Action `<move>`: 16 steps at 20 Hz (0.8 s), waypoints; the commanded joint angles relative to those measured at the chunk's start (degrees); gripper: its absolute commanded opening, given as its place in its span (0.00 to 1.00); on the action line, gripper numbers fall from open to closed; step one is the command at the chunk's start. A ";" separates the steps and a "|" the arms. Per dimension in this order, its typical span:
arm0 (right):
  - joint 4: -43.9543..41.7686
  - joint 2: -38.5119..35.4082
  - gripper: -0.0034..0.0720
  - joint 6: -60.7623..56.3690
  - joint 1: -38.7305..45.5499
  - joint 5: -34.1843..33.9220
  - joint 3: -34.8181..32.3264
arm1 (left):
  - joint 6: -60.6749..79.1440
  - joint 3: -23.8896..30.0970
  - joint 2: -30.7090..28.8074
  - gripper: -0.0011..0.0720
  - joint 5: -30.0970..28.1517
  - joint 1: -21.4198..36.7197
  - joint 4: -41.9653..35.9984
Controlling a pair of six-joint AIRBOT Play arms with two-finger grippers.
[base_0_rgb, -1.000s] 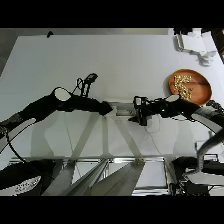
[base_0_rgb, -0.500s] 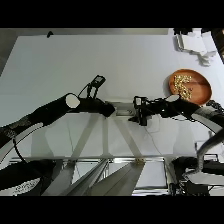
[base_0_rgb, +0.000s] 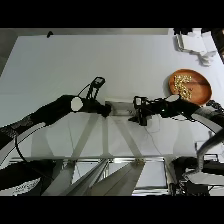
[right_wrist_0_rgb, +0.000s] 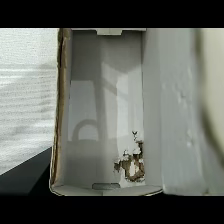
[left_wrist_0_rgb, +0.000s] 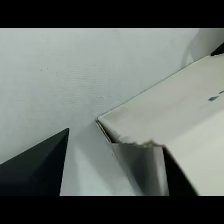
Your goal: Fold the box and place the chain.
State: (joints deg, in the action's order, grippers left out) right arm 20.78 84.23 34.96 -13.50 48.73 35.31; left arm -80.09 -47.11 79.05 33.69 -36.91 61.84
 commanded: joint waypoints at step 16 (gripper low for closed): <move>0.02 -0.04 0.58 0.00 0.00 0.00 0.04 | -46.42 -18.45 11.63 0.72 23.82 -10.03 30.36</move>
State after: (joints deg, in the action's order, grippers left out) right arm 20.78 84.23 34.96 -13.50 48.73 35.31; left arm -118.63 -62.67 88.25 55.07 -44.75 86.54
